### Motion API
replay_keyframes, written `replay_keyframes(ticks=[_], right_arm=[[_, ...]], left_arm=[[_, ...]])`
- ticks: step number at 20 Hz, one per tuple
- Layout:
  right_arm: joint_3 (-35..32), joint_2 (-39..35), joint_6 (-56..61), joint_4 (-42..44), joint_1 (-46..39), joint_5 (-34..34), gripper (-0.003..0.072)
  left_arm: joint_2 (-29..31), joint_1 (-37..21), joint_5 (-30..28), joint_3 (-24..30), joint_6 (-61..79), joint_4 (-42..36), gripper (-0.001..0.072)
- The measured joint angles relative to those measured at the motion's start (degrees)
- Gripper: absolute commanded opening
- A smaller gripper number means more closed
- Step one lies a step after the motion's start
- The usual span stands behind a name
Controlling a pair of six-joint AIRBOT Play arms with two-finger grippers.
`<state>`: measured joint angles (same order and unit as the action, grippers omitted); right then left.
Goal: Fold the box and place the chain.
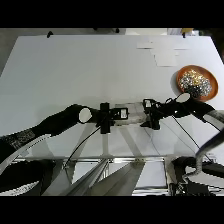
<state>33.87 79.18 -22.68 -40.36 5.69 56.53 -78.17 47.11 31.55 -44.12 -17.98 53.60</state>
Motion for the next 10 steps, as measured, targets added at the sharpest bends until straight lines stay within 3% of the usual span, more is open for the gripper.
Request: replay_keyframes(ticks=[1, 6, 9, 10], right_arm=[[0.0, 0.0, 0.1, 0.0, 0.0, 0.0, 0.0298], [0.0, 0.0, 0.3, 0.2, 0.0, 0.0, 0.0298], [0.0, 0.0, 0.2, 0.2, 0.0, 0.0, 0.0298], [0.0, 0.0, 0.2, 0.2, 0.0, 0.0, 0.0298]], left_arm=[[0.0, -0.2, 0.4, 0.0, 0.0, -0.3, 0.0369], [0.2, -1.4, 1.2, 0.0, 0.0, 0.0, 0.0384], [0.2, -1.7, 1.7, 0.0, 1.1, 0.4, 0.0263], [0.2, -1.7, 1.8, -0.1, 1.8, 0.5, 0.0264]])
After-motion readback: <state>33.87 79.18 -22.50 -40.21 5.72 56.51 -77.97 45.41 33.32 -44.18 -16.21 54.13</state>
